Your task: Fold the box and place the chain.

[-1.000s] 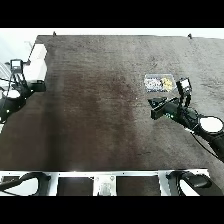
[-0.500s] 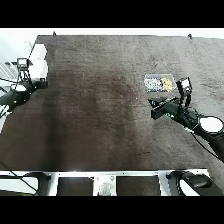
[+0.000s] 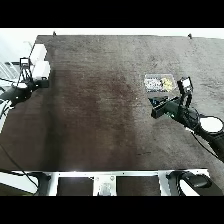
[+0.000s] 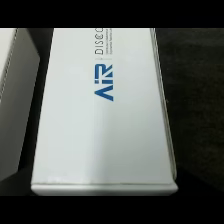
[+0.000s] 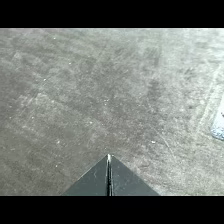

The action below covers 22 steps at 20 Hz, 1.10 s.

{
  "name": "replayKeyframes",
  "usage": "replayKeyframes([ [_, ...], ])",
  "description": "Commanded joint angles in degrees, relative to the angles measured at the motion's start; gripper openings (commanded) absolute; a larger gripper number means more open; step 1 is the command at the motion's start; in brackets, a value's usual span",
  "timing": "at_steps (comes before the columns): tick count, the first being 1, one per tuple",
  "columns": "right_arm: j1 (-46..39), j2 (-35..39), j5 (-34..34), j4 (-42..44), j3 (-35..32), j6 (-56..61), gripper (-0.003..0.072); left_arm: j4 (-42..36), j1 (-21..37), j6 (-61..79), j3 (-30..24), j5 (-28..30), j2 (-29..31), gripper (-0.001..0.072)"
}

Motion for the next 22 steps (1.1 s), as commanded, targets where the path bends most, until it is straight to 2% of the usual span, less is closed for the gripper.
replayKeyframes([
  [1, 0.0, 0.0, -1.5, 0.1, 0.0, 0.1, 0.0010, 0.1, 0.0, 0.4, 0.2, -0.6, -0.2, 0.0473],
  [2, 0.0, 0.0, -1.5, 0.2, 0.0, 0.2, 0.0010, 0.1, 0.0, 0.4, 0.2, -0.3, -0.2, 0.0551],
  [4, 0.0, 0.0, -1.5, 0.2, 0.0, 0.2, 0.0010, 0.1, 0.0, 0.4, 0.2, 0.0, -0.2, 0.0554],
  [6, 0.0, 0.0, -1.5, 0.2, 0.0, 0.2, 0.0010, 0.0, 0.0, 0.1, 0.2, 0.5, -0.2, 0.0712],
  [11, 0.0, 0.0, -1.5, 0.2, 0.0, 0.2, 0.0010, 0.1, 0.0, 0.4, 0.2, 1.4, -0.2, 0.0720],
  [12, 0.0, 0.0, -1.5, 0.2, 0.0, 0.2, 0.0043, 0.1, 0.0, 0.4, 0.2, 1.4, 0.0, 0.0720],
  [13, 0.0, 0.0, -1.9, 0.2, 0.0, 0.2, 0.0192, 0.0, 0.0, 0.4, 0.2, 0.8, 0.5, 0.0720],
  [14, 0.0, 0.0, -2.4, 0.2, 0.0, 0.2, 0.0300, 0.0, 0.0, 0.4, 0.2, -0.3, 1.1, 0.0720],
  [18, 0.0, 0.0, -3.7, 0.2, 0.1, 0.2, 0.0311, 0.1, 0.0, 0.4, 0.2, -8.2, 6.2, 0.0712],
  [19, 0.0, 0.0, -4.3, 0.2, 0.1, 0.2, 0.0308, 0.4, 0.0, 0.4, 0.2, -10.6, 8.0, 0.0615],
  [20, 0.0, 0.1, -4.9, 0.2, 0.1, 0.2, 0.0290, 1.3, 0.0, 0.4, 0.2, -13.5, 10.1, 0.0432],
  [21, 0.0, 0.1, -5.4, 0.2, 0.1, 0.2, 0.0269, 2.1, 0.0, 0.5, 0.2, -17.1, 12.4, 0.0143],
  [22, 0.0, 0.1, -5.8, 0.2, 0.1, 0.2, 0.0151, 2.9, 0.0, 1.1, 0.2, -21.0, 14.8, 0.0019],
])
